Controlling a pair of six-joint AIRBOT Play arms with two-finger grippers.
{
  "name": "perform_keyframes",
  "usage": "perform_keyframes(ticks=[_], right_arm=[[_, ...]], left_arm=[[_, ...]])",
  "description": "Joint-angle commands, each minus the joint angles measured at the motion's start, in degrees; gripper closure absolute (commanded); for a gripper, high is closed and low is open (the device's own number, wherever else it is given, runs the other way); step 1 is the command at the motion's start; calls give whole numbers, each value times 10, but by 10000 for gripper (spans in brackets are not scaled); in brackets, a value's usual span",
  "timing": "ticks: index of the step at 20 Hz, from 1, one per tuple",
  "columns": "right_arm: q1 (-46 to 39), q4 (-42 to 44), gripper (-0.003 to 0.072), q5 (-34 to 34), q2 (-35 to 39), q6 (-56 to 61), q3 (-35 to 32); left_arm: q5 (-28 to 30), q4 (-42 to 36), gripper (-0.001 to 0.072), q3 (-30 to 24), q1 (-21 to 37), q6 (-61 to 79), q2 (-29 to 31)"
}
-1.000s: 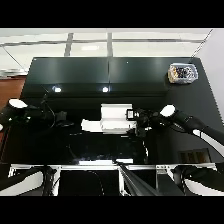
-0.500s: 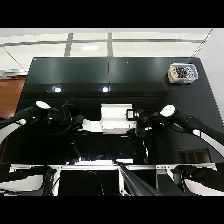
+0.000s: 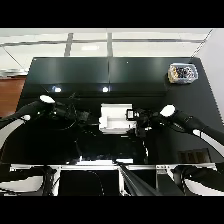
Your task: Fold the box and place the chain.
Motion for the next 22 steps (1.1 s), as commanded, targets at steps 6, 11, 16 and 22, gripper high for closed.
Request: perform_keyframes(ticks=[6,11,16,22], right_arm=[[0,0,561,0,0,0,0],[0,0,560,0,0,0,0],[0,0,561,0,0,0,0],[0,0,561,0,0,0,0]], left_arm=[[22,133,89,97,-94,-201,0],[21,220,211,154,-136,-351,0],[28,320,211,195,-196,-486,0],[26,376,261,210,-247,-564,0]])
